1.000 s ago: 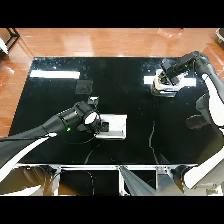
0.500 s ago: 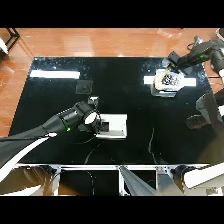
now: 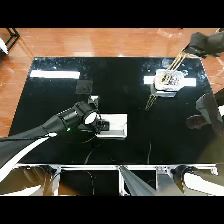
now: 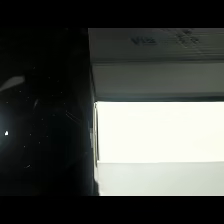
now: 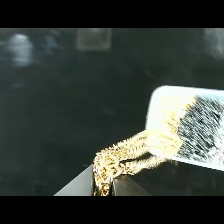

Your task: Fold the box and place the chain.

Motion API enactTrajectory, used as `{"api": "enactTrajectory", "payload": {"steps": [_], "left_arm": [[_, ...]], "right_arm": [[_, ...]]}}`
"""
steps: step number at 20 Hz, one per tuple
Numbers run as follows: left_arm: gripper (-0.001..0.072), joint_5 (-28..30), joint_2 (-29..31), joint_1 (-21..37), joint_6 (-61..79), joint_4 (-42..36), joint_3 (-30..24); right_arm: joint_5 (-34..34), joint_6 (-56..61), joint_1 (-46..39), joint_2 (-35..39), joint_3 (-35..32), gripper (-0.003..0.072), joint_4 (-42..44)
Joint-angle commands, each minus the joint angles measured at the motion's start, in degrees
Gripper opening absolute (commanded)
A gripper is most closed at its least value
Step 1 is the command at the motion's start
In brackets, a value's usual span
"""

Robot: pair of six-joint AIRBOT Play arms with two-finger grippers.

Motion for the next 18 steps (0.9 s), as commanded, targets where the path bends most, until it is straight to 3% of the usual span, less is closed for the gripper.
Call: {"api": "enactTrajectory", "payload": {"steps": [1,4,8,18], "left_arm": [[0.0021,0.4,0.0,0.3,0.0,0.4,0.0],[0.0021,0.0,0.0,0.3,-0.1,0.6,0.0],[0.002,0.0,0.0,0.3,-0.9,0.8,0.1],[0.002,-0.3,0.0,0.3,-1.2,0.8,0.1]], "right_arm": [[0.1,-4.0,0.0,10.5,-4.4,0.0014,5.7],[-2.5,-4.6,2.2,16.2,-8.8,0.0009,6.3],[-4.3,-4.6,7.7,21.0,-9.7,0.0008,6.3],[-11.8,-1.9,21.0,23.7,-11.6,0.0009,6.6]]}}
